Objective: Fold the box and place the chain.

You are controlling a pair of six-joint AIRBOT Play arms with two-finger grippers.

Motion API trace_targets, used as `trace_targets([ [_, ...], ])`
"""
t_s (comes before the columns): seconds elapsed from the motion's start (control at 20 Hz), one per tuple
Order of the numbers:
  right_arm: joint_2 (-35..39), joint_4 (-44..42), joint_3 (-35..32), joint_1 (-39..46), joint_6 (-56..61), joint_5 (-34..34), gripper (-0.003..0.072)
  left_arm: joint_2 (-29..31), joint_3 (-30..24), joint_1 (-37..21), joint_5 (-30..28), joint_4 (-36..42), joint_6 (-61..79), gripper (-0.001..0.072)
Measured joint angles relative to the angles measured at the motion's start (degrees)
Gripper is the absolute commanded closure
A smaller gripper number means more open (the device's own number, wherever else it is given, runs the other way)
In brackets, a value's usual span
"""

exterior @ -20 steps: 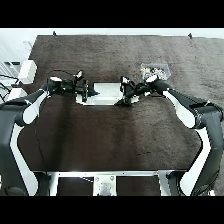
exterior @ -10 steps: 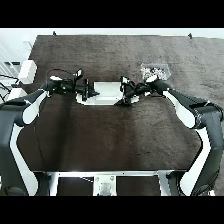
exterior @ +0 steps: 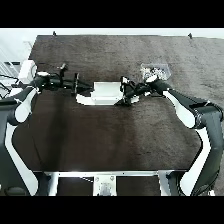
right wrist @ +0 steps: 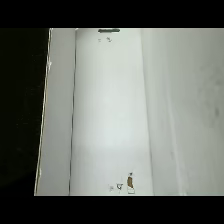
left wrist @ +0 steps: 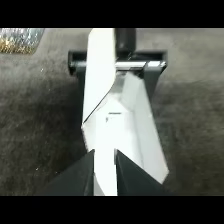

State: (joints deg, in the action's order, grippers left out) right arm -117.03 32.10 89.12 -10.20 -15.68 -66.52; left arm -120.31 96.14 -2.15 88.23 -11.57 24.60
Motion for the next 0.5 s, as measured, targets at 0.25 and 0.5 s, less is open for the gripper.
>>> trace_targets([
  [0.25, 0.0, 0.0, 0.0, 0.0, 0.0, 0.0, 0.0051, 1.4, 4.6, -1.9, 6.3, 0.7, -5.8, 0.0696],
  [0.5, 0.0, 0.0, 0.0, 0.0, 0.0, 0.0, 0.0051, 10.7, 0.5, -0.3, 0.7, -0.8, -7.8, 0.0697],
])
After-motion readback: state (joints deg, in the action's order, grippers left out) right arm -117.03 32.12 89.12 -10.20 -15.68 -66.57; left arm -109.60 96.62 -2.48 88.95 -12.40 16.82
